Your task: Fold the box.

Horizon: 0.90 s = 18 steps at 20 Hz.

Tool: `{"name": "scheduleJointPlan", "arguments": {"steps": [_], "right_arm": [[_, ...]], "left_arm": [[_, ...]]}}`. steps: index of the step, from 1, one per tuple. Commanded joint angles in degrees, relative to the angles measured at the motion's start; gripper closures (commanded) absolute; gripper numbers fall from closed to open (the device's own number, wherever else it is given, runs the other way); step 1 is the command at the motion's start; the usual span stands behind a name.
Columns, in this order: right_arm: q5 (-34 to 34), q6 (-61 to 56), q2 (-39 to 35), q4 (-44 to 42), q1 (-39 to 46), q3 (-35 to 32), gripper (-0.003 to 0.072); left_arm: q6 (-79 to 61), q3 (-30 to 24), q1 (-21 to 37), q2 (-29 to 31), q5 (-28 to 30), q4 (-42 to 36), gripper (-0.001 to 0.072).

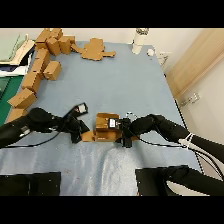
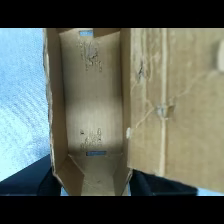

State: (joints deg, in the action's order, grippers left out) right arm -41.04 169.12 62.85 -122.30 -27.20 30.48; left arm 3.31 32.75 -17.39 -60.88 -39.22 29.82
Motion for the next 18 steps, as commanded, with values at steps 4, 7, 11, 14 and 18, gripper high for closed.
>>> {"name": "scheduleJointPlan", "arguments": {"steps": [4,7,11,14,18], "right_arm": [[0.0,0.0,0.0,0.0,0.0,0.0,0.0180],[0.0,0.0,0.0,0.0,0.0,0.0,0.0180],[0.0,0.0,0.0,0.0,0.0,0.0,0.0180],[0.0,0.0,0.0,0.0,0.0,0.0,0.0180],[0.0,0.0,0.0,0.0,0.0,0.0,0.0180]], "left_arm": [[68.4,0.0,9.3,14.8,-3.5,27.2,0.0696],[82.9,-0.8,13.6,12.6,-13.3,30.6,0.0696],[82.4,-2.2,10.7,5.7,-14.1,26.9,0.0697],[78.5,-2.2,6.2,1.1,-8.3,19.9,0.0697],[78.3,-2.2,0.9,-2.0,-0.5,17.4,0.0697]]}}
